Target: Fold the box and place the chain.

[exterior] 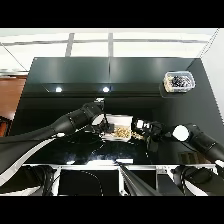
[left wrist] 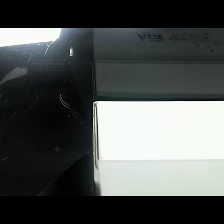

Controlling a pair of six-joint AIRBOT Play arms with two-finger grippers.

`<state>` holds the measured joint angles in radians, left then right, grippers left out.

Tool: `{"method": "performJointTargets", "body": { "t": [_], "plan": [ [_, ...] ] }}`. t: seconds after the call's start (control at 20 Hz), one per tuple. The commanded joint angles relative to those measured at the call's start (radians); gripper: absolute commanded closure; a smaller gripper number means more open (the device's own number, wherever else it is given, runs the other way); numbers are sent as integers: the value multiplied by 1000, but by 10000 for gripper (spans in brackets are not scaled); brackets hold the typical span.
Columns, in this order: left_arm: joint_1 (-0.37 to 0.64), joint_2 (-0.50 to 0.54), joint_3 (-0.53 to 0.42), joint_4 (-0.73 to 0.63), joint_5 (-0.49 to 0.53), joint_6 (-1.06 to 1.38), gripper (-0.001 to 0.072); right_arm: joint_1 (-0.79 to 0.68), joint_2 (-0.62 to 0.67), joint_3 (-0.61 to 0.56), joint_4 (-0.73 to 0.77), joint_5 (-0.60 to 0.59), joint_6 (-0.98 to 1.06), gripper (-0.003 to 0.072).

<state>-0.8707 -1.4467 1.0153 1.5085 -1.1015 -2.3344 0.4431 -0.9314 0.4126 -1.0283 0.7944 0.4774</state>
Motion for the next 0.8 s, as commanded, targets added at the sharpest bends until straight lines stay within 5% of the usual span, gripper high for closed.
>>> {"method": "performJointTargets", "body": {
  "t": [0.0, 0.2, 0.4, 0.5, 0.75],
  "plan": [
    [0, 0, 0, -2, 0, 0, 683, -1, 33, 129, -21, 218, 229, 683],
    [0, 0, 0, -2, 1, 0, 683, 0, 69, 329, -19, 379, 411, 683],
    [0, 0, 0, -2, 1, 0, 683, 0, 75, 458, 126, 398, 470, 683],
    [0, 0, 0, -2, 1, 0, 683, 10, 69, 455, 254, 345, 470, 683],
    [0, 0, 0, -2, 0, 0, 684, 117, -17, 344, 261, 156, 474, 682]
  ]
}}
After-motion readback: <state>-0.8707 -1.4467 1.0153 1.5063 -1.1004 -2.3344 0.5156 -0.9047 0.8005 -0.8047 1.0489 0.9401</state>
